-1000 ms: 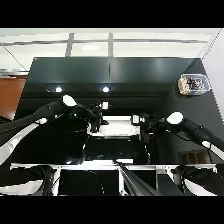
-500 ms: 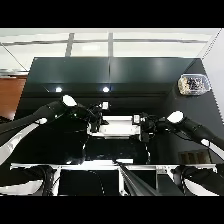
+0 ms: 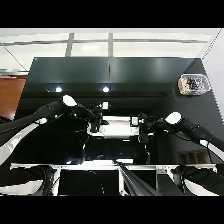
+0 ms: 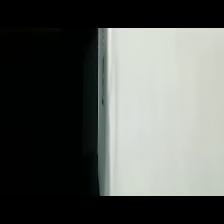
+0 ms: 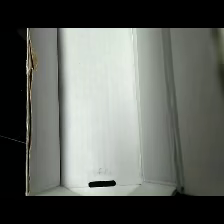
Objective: Fold the box and place the chain.
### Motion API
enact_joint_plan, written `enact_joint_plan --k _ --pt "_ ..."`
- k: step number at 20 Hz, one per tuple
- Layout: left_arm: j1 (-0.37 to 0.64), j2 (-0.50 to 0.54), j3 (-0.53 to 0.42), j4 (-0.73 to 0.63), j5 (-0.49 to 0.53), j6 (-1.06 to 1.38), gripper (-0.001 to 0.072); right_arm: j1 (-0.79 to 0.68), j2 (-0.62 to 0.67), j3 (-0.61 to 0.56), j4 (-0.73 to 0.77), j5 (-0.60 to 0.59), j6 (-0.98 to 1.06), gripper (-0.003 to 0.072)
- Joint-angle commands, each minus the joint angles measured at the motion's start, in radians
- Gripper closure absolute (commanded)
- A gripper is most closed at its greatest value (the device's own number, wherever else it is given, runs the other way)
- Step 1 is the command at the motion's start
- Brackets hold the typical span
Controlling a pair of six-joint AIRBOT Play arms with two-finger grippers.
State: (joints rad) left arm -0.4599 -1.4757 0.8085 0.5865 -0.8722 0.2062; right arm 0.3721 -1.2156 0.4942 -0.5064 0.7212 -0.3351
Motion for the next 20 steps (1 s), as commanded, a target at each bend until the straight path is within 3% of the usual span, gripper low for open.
enact_joint_plan --k 1,9,10,12,14,16,17,20 --pt "0.000 0.000 0.000 0.001 0.000 -0.001 0.0683 0.004 -0.001 0.000 -0.025 -0.007 0.019 0.0019" --pt "0.000 0.000 0.000 0.001 0.000 -0.001 0.0682 0.004 -0.002 0.000 -0.037 -0.008 0.027 0.0024" --pt "0.000 0.000 0.000 0.000 0.000 -0.001 0.0682 0.004 -0.002 0.000 -0.037 -0.008 0.027 0.0165" --pt "0.000 0.000 0.000 0.000 0.000 -0.004 0.0671 0.004 -0.002 0.000 -0.037 -0.008 0.028 0.0211" --pt "0.003 0.004 0.002 0.008 0.000 -0.042 0.0433 0.004 -0.002 0.000 -0.037 -0.008 0.028 0.0211" --pt "0.014 0.023 0.018 0.060 -0.006 -0.141 0.0387 0.004 -0.002 0.000 -0.037 -0.008 0.028 0.0211" --pt "0.022 0.049 0.025 0.098 -0.019 -0.183 0.0295 0.004 -0.002 0.000 -0.037 -0.008 0.028 0.0211" --pt "0.053 0.178 0.030 0.249 -0.074 -0.317 0.0284 0.004 -0.002 0.000 -0.037 -0.008 0.028 0.0211"
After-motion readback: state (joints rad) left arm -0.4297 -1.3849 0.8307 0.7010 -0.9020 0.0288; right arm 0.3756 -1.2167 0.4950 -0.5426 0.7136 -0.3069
